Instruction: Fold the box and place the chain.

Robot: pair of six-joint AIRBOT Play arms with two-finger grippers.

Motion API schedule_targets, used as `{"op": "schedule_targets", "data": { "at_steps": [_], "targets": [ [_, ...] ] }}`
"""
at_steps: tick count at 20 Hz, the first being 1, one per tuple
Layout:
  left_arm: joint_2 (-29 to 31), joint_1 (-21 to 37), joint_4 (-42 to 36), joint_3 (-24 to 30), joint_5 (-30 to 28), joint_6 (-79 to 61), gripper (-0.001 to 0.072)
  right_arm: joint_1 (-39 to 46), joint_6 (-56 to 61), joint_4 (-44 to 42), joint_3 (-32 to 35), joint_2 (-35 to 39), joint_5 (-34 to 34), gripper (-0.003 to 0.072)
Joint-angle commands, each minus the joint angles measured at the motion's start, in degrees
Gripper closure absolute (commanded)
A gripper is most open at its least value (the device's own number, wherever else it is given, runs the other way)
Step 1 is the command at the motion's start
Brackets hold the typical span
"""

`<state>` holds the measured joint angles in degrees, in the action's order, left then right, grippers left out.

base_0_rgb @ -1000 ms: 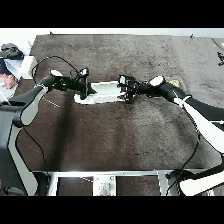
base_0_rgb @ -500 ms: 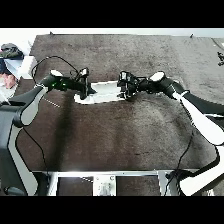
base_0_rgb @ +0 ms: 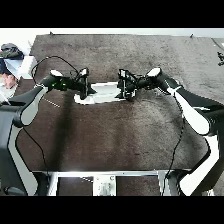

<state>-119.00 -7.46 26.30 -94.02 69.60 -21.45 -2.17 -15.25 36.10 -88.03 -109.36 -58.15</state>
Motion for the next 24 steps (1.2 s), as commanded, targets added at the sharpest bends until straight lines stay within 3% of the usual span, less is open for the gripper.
{"op": "schedule_targets", "data": {
  "at_steps": [1,19,24],
  "targets": [
    [-0.04,0.02,-0.02,0.02,-0.02,0.0,0.0697,0.04,2.12,0.17,-2.67,-2.64,-4.7,0.0094],
    [-0.04,0.02,-0.24,0.02,-0.02,0.0,0.0697,0.04,3.26,-3.1,-3.17,-6.88,-7.45,0.0137],
    [-0.04,0.02,-0.24,0.02,-0.02,0.0,0.0698,0.04,1.73,-3.08,-3.17,-7.8,-6.73,0.0086]
  ]
}}
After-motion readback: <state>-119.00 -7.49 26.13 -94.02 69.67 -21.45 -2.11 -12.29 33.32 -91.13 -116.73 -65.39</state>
